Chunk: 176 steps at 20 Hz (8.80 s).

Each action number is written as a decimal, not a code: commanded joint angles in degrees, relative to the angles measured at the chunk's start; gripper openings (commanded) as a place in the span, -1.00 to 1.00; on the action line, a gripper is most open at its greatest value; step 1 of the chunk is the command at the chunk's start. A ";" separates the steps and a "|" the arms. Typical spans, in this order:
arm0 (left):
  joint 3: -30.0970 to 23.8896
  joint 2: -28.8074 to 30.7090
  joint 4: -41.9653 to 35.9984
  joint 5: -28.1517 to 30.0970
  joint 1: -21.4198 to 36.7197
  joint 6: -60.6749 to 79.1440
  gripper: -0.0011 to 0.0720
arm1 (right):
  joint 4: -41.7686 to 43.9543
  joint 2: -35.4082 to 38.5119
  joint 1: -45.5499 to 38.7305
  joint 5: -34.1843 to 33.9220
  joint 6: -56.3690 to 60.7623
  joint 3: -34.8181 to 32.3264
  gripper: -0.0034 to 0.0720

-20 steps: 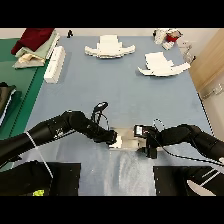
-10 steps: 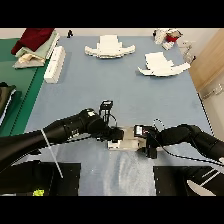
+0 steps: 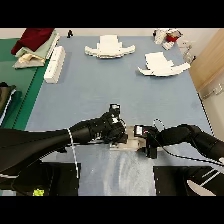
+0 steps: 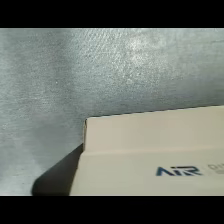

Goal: Fold the box.

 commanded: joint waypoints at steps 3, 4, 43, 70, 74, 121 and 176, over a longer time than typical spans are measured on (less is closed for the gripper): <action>1.03 -1.27 0.55 -1.51 -0.66 -0.74 -0.93 | 0.04 0.02 0.04 0.04 0.00 0.02 0.38; 1.07 -1.27 0.52 -1.64 -0.66 -0.74 -0.93 | 0.04 0.02 0.04 0.04 0.00 0.04 0.38; -27.17 26.27 -41.77 13.88 30.56 133.04 0.94 | 0.04 0.02 0.04 0.04 0.00 0.02 0.38; -29.22 12.04 -58.03 21.64 26.10 151.42 0.94 | 0.04 0.02 0.04 0.04 -0.02 0.04 0.38; -29.22 12.04 -58.51 23.69 24.59 151.42 0.94 | 0.04 0.02 0.04 0.04 0.00 0.02 0.38; -29.18 11.78 -58.47 24.15 24.04 151.23 0.12 | 0.31 -0.02 0.04 0.07 0.04 0.04 0.46; -29.18 11.78 -58.47 25.05 24.04 151.23 0.12 | -12.46 16.44 5.40 -20.50 60.41 13.46 -0.06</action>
